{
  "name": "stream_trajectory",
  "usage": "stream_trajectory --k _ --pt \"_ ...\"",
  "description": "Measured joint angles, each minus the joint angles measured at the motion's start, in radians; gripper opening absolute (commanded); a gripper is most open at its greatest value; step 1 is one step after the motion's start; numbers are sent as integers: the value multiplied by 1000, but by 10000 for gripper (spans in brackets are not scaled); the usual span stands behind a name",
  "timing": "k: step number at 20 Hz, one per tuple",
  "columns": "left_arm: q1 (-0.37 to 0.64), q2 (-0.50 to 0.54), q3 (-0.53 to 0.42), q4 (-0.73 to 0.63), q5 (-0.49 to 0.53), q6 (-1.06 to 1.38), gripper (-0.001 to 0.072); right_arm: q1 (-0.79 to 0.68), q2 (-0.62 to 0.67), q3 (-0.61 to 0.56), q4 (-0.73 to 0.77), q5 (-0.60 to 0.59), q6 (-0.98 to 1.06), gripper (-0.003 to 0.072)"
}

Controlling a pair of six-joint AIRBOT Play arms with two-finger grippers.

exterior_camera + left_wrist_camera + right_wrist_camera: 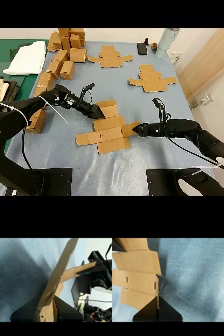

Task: Fold the box.

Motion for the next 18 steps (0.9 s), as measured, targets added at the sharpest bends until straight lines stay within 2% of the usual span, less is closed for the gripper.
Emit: stream_trajectory --k 3,4,5,6,9,10,11,12,18 --pt "2 -6 12 -27 2 39 239 0 0 0 0 0 6 4" --pt "4 -7 18 -30 2 47 264 0 0 0 0 0 7 4" --pt "8 -8 23 -33 3 54 395 0 0 0 0 0 9 4" --pt "8 -8 27 -38 5 59 475 0 0 0 0 0 11 4" --pt "10 -9 33 -41 15 68 471 0 0 0 0 0 12 4" --pt "10 -9 34 -41 18 69 417 0 0 0 0 0 13 4" --pt "10 -9 35 -40 18 69 245 0 0 0 0 0 13 4" --pt "10 -9 35 -39 19 72 172 0 0 0 -1 0 13 4" --pt "10 -9 36 -22 0 95 164 0 0 0 -7 4 13 4"
